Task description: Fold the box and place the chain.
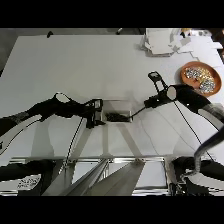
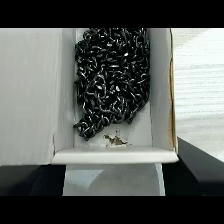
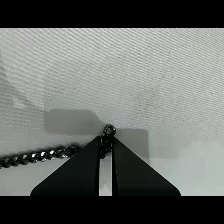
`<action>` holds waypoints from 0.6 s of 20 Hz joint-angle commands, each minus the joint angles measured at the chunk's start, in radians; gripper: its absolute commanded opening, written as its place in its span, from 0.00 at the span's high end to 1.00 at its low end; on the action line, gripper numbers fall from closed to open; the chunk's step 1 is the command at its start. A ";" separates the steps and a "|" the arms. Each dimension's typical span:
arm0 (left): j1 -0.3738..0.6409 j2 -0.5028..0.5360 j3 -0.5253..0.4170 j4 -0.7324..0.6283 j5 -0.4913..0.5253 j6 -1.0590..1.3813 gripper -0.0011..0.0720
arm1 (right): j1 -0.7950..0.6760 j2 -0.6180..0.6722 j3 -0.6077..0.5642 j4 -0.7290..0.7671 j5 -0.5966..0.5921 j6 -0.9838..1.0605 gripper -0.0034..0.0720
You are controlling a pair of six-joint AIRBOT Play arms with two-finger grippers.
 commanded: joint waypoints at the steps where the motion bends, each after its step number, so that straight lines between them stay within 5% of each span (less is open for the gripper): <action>1: -0.001 0.001 0.000 0.000 0.000 0.000 0.71 | 0.007 0.060 0.001 -0.038 0.023 0.007 0.93; 7: 0.000 0.001 0.000 0.000 0.000 0.000 0.71 | 0.039 0.351 0.001 -0.030 0.070 0.020 0.93; 12: 0.000 0.001 0.000 0.000 -0.003 0.000 0.71 | 0.169 0.632 0.001 0.124 0.060 -0.039 0.93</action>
